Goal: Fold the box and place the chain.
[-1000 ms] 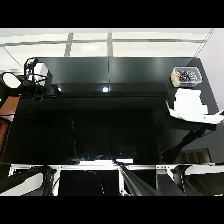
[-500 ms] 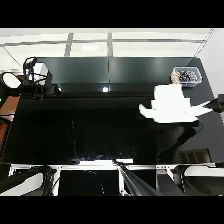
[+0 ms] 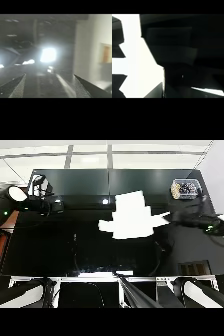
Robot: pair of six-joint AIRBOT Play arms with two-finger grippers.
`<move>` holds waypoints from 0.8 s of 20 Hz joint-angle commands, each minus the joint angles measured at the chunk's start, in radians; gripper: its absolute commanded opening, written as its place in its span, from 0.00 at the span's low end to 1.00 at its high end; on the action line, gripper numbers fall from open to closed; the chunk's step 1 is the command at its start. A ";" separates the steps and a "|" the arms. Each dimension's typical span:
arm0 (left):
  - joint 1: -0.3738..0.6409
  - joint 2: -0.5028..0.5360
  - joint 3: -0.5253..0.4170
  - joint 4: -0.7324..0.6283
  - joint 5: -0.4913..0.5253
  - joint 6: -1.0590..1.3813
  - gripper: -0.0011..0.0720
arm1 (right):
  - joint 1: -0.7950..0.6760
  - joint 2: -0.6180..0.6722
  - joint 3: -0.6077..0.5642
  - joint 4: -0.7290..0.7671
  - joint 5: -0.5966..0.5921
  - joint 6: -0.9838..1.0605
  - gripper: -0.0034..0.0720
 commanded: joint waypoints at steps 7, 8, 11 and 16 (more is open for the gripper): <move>-0.177 -0.296 0.019 -0.693 -0.135 0.417 0.98 | 0.441 0.058 -0.154 0.164 -0.406 -0.031 0.06; -0.186 -0.333 0.032 -0.709 -0.171 0.434 0.98 | 0.441 0.058 -0.154 0.164 -0.402 -0.031 0.06; -0.203 -0.429 0.082 -0.784 -0.294 0.545 0.98 | 0.441 0.058 -0.154 0.164 -0.390 -0.031 0.06; -0.209 -0.524 0.199 -0.716 -0.418 0.640 0.79 | 0.441 0.058 -0.154 0.164 -0.386 -0.031 0.06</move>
